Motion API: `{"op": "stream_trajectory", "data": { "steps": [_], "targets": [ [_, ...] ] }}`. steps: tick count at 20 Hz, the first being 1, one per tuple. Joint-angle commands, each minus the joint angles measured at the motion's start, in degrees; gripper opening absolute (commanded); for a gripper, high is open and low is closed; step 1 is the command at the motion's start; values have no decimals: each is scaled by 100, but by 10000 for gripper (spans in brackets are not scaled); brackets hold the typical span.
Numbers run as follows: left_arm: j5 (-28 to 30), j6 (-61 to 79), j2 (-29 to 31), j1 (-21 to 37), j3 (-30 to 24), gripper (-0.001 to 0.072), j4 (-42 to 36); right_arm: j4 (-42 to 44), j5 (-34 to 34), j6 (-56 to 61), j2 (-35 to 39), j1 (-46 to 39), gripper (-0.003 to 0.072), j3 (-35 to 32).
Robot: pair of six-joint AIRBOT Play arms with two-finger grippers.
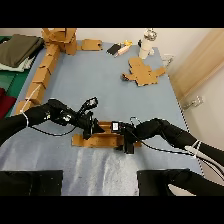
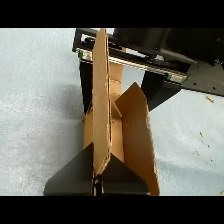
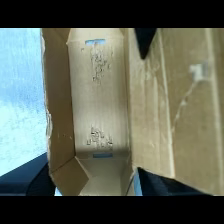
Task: Fold the box.
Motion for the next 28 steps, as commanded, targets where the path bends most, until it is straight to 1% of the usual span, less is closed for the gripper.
{"op": "stream_trajectory", "data": {
  "steps": [1, 9, 10, 11, 13, 14, 15, 28],
  "targets": [
    [0, 2, -2, 0, 4, 10, 2, -11, 61, 2, -13, -4, 710, 4],
    [0, 2, -2, 0, 4, 10, 2, 24, 116, 2, -221, -4, 695, 2],
    [0, 2, -2, 0, 4, 10, 2, 22, 138, 2, -221, -4, 672, 2],
    [0, 2, -2, 0, 4, 10, 2, 22, 138, 2, -221, -4, 616, 2],
    [0, 2, -2, 0, 4, 10, 2, 20, 140, 2, -269, -4, 609, 2],
    [0, 2, -2, 0, 4, 10, 2, 17, 138, 2, -297, -4, 560, 2],
    [0, 2, -2, 0, 4, 10, 2, 9, 140, 2, -321, -4, 487, 4],
    [0, 2, -2, 0, 4, 10, 2, 7, 133, 2, -326, -4, 487, 4]
  ]
}}
